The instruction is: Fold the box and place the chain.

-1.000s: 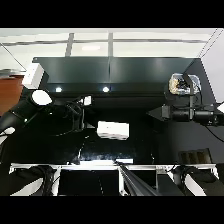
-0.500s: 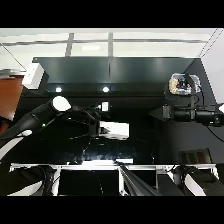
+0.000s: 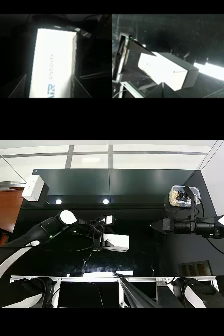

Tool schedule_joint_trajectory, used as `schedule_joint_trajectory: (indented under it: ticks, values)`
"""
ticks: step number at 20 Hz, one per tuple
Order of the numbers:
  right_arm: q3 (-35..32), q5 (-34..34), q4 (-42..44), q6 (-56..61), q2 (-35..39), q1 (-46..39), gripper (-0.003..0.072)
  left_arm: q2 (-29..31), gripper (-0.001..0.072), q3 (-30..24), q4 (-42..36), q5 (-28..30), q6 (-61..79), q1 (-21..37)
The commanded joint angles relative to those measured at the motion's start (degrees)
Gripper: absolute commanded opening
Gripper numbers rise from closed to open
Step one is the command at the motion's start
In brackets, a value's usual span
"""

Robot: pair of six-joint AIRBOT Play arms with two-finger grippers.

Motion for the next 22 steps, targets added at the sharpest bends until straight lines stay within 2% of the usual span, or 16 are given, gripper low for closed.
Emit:
schedule_joint_trajectory:
  ticks: [1,9,17,22]
  values:
    - [0.0,0.0,-0.5,0.0,0.0,0.0,0.0024,-0.5,0.0711,0.0,-0.3,-0.7,0.0,0.0]
    - [0.0,0.0,-0.4,0.0,0.0,0.0,0.0024,-0.8,0.0711,0.0,-0.2,-1.6,0.0,0.0]
    - [0.0,-0.1,-0.5,0.0,0.0,0.0,0.0024,-5.6,0.0712,0.0,-0.2,-1.3,0.1,-0.1]
    - [0.0,-0.2,-0.5,0.0,0.0,0.0,0.0025,-7.0,0.0711,0.0,0.7,2.1,0.5,-1.5]
